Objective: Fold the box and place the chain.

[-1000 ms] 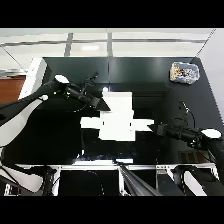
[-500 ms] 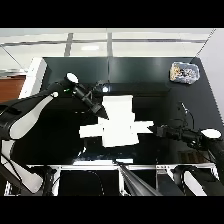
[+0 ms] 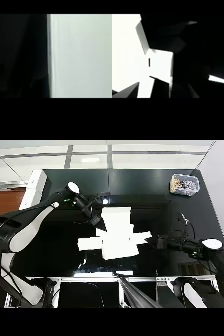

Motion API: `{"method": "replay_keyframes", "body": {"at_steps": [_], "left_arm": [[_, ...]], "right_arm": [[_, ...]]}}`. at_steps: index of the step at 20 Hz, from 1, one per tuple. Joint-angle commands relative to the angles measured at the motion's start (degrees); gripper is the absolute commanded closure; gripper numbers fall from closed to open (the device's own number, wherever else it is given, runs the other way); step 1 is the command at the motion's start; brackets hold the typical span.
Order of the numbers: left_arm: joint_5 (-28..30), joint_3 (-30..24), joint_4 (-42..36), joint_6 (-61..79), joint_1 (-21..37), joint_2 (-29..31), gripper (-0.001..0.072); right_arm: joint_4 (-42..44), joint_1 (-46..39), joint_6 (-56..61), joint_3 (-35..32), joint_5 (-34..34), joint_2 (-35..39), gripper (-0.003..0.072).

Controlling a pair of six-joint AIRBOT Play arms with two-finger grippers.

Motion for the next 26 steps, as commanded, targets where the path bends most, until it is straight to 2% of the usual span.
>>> {"method": "replay_keyframes", "body": {"at_steps": [1,3,4,6,7,8,9,11,15,18,23,26], "left_arm": [[1.55,-1.22,1.49,-2.45,-0.02,4.35,0.0688],[6.91,-8.50,0.17,0.90,-0.79,11.02,0.0688],[12.79,-14.29,-1.68,4.90,-1.22,15.58,0.0688],[26.97,-25.31,-5.92,17.20,-2.34,23.91,0.0684],[32.81,-29.07,-6.80,24.50,-3.19,26.49,0.0683],[36.15,-31.23,-6.34,33.14,-4.26,27.85,0.0682],[36.20,-31.26,-3.65,37.79,-4.90,27.87,0.0683],[37.88,-31.01,0.11,38.53,-6.95,26.95,0.0683],[41.42,-28.37,7.78,38.51,-10.84,23.87,0.0683],[41.92,-27.23,7.82,36.39,-11.43,22.21,0.0683],[41.48,-27.23,7.74,36.35,-11.47,20.52,0.0683],[41.48,-27.21,7.61,36.35,-11.43,20.52,0.0683]], "right_arm": [[-15.87,0.00,4.44,9.55,6.88,0.04,-0.0017],[-28.96,0.00,7.52,17.40,12.63,0.04,-0.0017],[-32.98,0.00,7.50,20.17,14.32,0.04,-0.0017],[-35.12,0.00,7.45,23.12,14.32,0.04,-0.0017],[-34.40,0.00,7.45,23.47,12.52,0.04,-0.0017],[-34.07,0.02,7.61,23.45,9.51,0.02,-0.0017],[-31.58,0.02,8.46,23.45,7.76,0.02,-0.0017],[-25.99,0.33,6.58,22.91,6.67,0.02,-0.0017],[-24.20,5.20,-7.37,18.80,6.16,0.02,-0.0017],[-24.26,11.54,-11.21,15.47,4.02,0.00,-0.0017],[-24.30,23.06,-14.32,12.02,-8.28,-0.04,-0.0019],[-25.33,27.50,-21.66,11.98,-8.59,-0.81,-0.0017]]}}
